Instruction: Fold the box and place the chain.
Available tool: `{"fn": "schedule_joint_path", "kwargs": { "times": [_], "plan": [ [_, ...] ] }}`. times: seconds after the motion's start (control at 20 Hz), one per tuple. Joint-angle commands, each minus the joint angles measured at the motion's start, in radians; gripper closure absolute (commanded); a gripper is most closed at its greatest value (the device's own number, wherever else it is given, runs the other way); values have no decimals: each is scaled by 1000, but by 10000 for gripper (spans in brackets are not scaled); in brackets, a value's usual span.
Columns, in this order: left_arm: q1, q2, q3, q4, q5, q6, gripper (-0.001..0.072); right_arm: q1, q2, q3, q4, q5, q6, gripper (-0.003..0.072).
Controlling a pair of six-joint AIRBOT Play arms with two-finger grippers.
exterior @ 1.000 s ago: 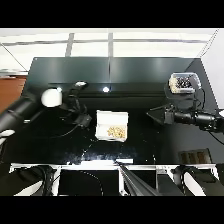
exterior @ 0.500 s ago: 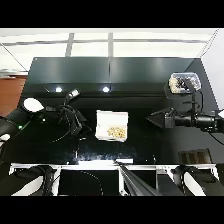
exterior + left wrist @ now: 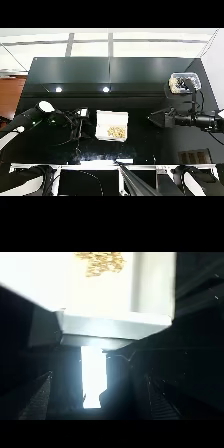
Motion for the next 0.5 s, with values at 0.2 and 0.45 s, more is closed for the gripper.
{"fn": "schedule_joint_path", "kwargs": {
  "times": [0.2,0.45],
  "plan": [
    [-49,-24,6,-110,3,50,-5,0,0,0,-2,-28,6,82],
    [-69,-24,9,-112,23,35,-5,0,0,0,-2,-31,6,82]
  ]
}}
